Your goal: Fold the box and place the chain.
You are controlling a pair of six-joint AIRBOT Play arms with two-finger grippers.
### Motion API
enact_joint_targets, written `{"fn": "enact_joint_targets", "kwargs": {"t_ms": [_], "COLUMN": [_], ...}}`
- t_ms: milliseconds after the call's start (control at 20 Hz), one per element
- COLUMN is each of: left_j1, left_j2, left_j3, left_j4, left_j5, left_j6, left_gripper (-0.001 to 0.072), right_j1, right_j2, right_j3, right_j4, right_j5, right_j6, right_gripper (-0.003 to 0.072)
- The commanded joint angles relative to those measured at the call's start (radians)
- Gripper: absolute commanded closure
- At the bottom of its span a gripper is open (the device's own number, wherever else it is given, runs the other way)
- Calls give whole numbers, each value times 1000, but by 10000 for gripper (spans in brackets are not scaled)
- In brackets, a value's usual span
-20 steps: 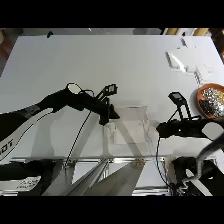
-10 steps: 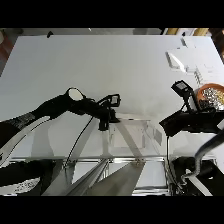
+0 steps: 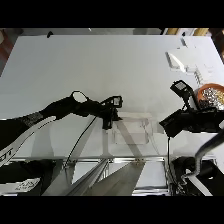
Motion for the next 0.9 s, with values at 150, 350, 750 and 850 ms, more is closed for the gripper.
{"fn": "enact_joint_targets", "kwargs": {"t_ms": [150, 350, 750, 850], "left_j1": [-1, -1, -1, -1], "left_j2": [-13, -13, -14, -17], "left_j3": [0, 0, 0, 0], "left_j4": [2, 4, 30, 45], "left_j5": [31, 31, 31, 31], "left_j6": [21, 20, 21, 21], "left_gripper": [709, 709, 707, 707], "right_j1": [1, 1, 1, 1], "right_j2": [1, 1, 1, 1], "right_j3": [1, 0, 0, 0], "right_j4": [0, 0, 0, 0], "right_j5": [-2, -2, -3, -3], "right_j6": [-3, -3, -3, -3], "right_gripper": [380, 381, 381, 381]}}
